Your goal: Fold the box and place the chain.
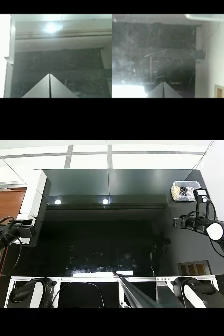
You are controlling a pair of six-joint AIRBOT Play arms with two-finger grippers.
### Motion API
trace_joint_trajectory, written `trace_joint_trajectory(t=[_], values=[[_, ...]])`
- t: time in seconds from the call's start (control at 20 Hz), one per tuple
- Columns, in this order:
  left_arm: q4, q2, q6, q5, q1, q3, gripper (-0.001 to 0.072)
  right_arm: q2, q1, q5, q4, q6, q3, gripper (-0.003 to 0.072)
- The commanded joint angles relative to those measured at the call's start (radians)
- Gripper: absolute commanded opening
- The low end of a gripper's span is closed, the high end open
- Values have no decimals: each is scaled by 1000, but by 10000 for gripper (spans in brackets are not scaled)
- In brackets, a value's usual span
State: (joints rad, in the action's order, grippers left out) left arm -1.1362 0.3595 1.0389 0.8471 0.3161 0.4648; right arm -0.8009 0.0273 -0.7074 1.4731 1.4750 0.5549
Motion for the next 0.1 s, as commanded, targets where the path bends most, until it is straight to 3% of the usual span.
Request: trace_joint_trajectory(t=[0.0, 0.05], values=[[0, -3, 1, -2, 0, -1, 25, 0, 0, 2, 3, 2, 0, 10], [0, -3, 1, -2, 0, -1, 25, 1, 0, 2, 3, 2, 0, 10]])
